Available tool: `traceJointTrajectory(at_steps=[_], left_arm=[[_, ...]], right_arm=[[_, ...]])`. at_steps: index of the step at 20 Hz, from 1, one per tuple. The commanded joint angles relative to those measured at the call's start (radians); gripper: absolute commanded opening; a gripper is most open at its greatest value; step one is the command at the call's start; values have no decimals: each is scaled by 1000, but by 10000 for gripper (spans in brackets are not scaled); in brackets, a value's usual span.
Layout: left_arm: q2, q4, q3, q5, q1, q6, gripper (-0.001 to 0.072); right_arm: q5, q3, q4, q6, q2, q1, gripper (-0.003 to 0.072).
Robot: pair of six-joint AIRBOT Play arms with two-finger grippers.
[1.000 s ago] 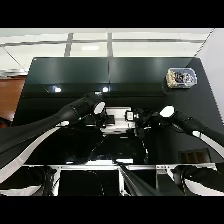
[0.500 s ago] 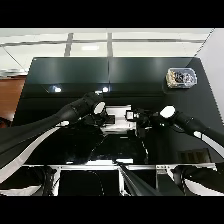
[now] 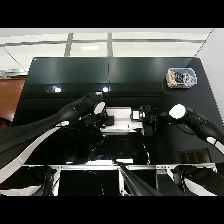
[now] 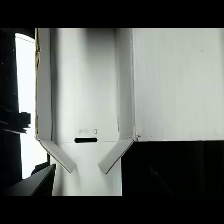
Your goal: Fold the box and place the chain.
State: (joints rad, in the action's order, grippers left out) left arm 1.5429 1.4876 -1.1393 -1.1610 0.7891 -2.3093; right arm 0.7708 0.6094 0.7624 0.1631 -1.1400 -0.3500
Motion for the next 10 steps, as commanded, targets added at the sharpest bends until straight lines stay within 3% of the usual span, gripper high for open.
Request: traceJointTrajectory(at_steps=[1,2,3,4,6,10], left_arm=[[1,-2,-1,0,0,5,22],[1,-2,-1,0,0,5,22],[1,-2,-1,0,0,5,22],[1,-3,-1,0,0,5,22],[1,-3,-1,1,0,5,22],[1,-3,-1,1,0,5,22]], right_arm=[[19,-1,6,18,12,-7,720],[20,-1,-11,32,9,-19,677],[23,-1,-32,32,3,-33,511],[34,-1,-64,31,-5,-41,475],[48,-1,-117,31,-19,-43,152],[36,-1,-220,31,-40,-43,128]])
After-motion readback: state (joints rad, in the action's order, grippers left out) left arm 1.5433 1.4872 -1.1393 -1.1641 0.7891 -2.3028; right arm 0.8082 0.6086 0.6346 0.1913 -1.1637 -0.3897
